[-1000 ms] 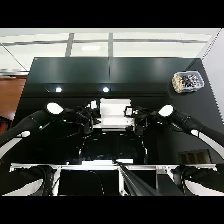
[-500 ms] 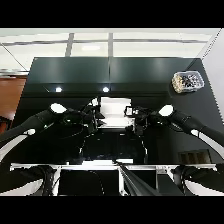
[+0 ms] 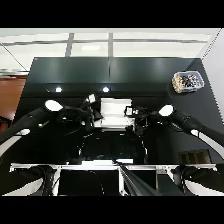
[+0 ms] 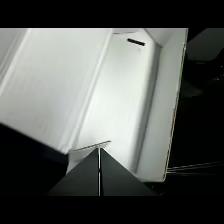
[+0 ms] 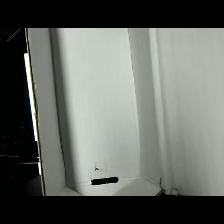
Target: Fold the box and place the chain.
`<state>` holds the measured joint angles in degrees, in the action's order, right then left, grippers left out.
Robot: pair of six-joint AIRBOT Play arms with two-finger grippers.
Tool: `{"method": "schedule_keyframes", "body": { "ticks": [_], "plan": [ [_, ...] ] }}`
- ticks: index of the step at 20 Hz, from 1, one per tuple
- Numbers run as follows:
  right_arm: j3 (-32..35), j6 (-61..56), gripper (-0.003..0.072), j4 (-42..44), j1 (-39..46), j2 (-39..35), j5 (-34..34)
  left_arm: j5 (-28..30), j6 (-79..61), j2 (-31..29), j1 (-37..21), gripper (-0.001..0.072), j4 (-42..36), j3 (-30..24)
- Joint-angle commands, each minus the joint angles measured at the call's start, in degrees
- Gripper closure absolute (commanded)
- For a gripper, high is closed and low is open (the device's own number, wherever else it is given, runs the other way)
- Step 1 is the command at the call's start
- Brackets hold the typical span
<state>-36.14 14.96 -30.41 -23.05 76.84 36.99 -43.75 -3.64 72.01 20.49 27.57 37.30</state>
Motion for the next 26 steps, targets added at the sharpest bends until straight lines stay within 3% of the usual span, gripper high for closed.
{"method": "schedule_keyframes", "body": {
  "ticks": [1,5,6,9,11,14,18,22,25,26],
  "plan": [
    [0.0,0.0,0.0197,0.02,0.0,-0.02,0.04,-3.8,18.34,-6.64,-6.38,0.0678,14.47,1.92],
    [0.0,-0.02,0.0197,0.0,0.0,-0.02,0.04,-7.08,36.63,-13.18,-20.09,0.0678,22.77,1.44],
    [0.0,-0.02,0.0197,0.0,0.0,-0.02,0.04,-8.55,40.06,-12.87,-22.88,0.0678,22.64,1.11],
    [0.0,-0.02,0.0197,0.0,0.0,-0.02,0.04,-10.47,70.95,-9.81,-27.76,0.0678,22.47,-1.18],
    [0.0,0.0,0.0197,0.0,0.0,-0.02,0.04,-13.9,76.5,-6.23,-27.63,0.0677,17.92,-2.51],
    [0.0,0.0,0.0197,0.0,0.0,-0.02,0.04,-19.34,69.02,1.4,-25.97,0.0678,11.19,-2.86],
    [0.0,0.0,0.0197,0.0,0.0,-0.02,0.04,-17.88,68.3,8.66,-19.17,0.0678,7.15,-2.78],
    [0.0,-0.02,0.0197,0.02,0.0,-0.02,0.04,-13.86,64.13,9.94,-12.39,0.0678,3.34,-1.57],
    [0.0,0.0,0.0197,0.02,0.0,-0.02,0.04,-16.04,59.1,9.92,-12.28,0.0674,1.81,0.52],
    [0.0,-0.02,0.0197,0.02,0.0,-0.02,0.04,-17.03,58.66,9.9,-12.61,0.0624,1.92,1.51]
  ]
}}
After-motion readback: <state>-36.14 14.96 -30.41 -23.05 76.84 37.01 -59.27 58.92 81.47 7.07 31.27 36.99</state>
